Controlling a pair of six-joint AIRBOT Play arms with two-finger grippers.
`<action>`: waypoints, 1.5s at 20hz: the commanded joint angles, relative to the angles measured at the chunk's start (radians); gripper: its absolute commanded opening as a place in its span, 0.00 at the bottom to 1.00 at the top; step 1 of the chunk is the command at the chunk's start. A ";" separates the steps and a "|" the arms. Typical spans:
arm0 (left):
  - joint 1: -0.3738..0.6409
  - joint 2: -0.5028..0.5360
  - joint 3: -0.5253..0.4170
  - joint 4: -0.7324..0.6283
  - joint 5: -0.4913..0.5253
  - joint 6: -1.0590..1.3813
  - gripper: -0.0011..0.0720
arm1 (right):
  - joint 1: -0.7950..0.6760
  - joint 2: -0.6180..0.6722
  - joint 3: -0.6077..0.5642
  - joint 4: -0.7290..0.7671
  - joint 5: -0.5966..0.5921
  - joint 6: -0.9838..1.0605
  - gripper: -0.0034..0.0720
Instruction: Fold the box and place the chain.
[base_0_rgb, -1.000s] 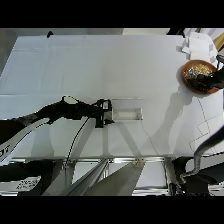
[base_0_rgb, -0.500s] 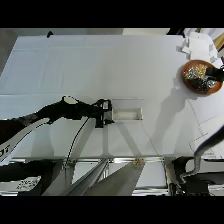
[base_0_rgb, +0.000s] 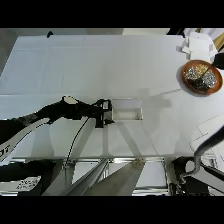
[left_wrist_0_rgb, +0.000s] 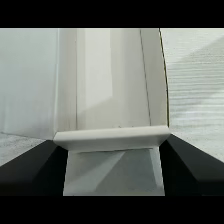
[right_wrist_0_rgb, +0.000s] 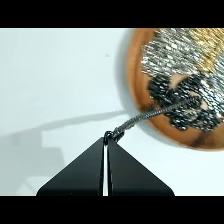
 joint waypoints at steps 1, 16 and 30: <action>0.000 0.001 0.000 0.000 0.000 0.000 0.22 | 0.109 0.112 0.000 0.027 0.080 -0.004 0.06; 0.000 0.001 0.000 0.000 0.000 0.000 0.22 | 0.606 0.216 0.000 0.136 0.265 0.009 0.06; 0.000 0.001 0.000 0.000 0.000 0.000 0.22 | 0.763 0.215 -0.174 0.146 0.095 0.033 0.06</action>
